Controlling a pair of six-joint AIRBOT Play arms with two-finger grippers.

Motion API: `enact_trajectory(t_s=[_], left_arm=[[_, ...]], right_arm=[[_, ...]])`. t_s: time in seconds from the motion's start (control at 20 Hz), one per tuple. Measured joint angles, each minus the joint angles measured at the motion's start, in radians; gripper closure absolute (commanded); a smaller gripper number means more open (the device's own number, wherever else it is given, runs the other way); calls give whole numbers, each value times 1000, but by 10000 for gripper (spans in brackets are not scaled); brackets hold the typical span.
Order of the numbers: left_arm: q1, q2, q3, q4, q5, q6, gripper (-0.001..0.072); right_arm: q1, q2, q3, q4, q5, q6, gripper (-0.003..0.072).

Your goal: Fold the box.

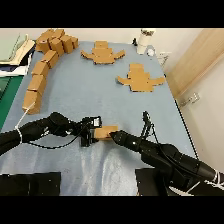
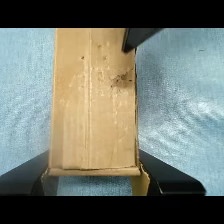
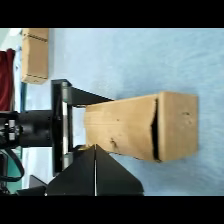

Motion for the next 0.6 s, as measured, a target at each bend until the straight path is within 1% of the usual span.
enact_trajectory(t_s=[0.1,0.25,0.4,0.6], left_arm=[[0,0,0,0,0,0,185],[0,0,0,0,0,0,185],[0,0,0,0,0,0,185],[0,0,0,0,0,0,185]], right_arm=[[-21,23,0,-11,-75,-3,685],[-36,39,0,-31,-143,-5,685],[-42,45,0,-52,-173,-5,685],[-56,53,0,-63,-180,-4,685]])
